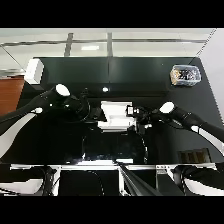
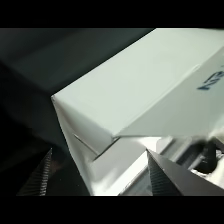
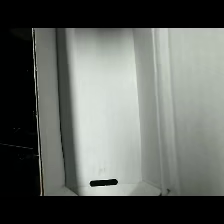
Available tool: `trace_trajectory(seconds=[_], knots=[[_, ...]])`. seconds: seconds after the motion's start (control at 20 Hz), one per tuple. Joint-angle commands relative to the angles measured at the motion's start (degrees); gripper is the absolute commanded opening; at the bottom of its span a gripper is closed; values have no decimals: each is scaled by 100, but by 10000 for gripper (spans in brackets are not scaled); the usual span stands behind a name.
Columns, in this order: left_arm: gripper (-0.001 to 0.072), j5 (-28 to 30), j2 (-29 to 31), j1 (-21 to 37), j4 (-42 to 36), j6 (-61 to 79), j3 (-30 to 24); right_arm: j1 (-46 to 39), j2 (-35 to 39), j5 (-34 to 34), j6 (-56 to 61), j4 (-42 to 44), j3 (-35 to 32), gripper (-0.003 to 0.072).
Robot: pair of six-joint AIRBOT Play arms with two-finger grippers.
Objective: Fold the box and place the chain.
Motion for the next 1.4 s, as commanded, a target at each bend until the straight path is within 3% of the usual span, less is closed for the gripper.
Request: trace_trajectory(seconds=[0.0, 0.05, 0.1, 0.45, 0.55, 0.9, 1.35], knots=[[656, 92, 0, -496, 1156, -1211, 446, 7, 0, 0, 0, 0, 4, 244], [566, 26, 0, -608, 1510, -1467, 566, 7, 0, 0, 0, 0, 4, 244], [536, -46, 0, -693, 1781, -1753, 667, 7, 0, 0, 0, 0, 4, 244], [535, -76, -2, -1102, 2015, -2756, 997, 7, 2, 0, 0, 0, 4, 244], [457, -66, -2, -1224, 2015, -2920, 997, 7, 0, 0, 0, 0, 4, 244], [456, 212, -2, -1432, 2085, -3475, 997, 7, 0, 2, 0, 0, 4, 244], [456, 225, -289, -1873, 3469, -4693, 999, 7, 2, 2, 0, 0, 4, 244]])
